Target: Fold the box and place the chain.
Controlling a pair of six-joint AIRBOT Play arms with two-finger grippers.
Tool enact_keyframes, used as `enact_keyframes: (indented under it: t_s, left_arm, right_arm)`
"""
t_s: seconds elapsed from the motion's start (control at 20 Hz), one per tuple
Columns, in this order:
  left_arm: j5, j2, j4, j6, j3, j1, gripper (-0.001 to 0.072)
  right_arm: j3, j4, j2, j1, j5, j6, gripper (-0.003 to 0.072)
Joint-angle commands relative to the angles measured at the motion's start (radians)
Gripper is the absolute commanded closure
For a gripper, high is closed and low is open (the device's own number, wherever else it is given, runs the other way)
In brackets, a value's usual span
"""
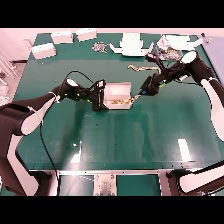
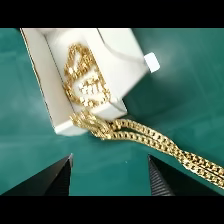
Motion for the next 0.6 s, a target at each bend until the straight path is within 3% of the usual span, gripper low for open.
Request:
enact_keyframes:
  t_s: [0.0, 0.25, 0.55]
  left_arm:
    - [0.0, 0.0, 0.0, 0.0, 0.0, 0.001, 0.0241]
    - [0.001, 0.0, 0.0, 0.0, 0.0, 0.001, 0.024]
    - [0.001, 0.0, 0.0, 0.0, 0.0, 0.001, 0.0241]
  right_arm:
    - [-0.079, -0.019, -0.039, -0.017, -0.071, -0.208, 0.014]
    - [-0.09, -0.019, -0.13, 0.034, -0.145, -0.355, 0.014]
    - [-0.089, -0.019, -0.139, 0.068, -0.177, -0.433, 0.0138]
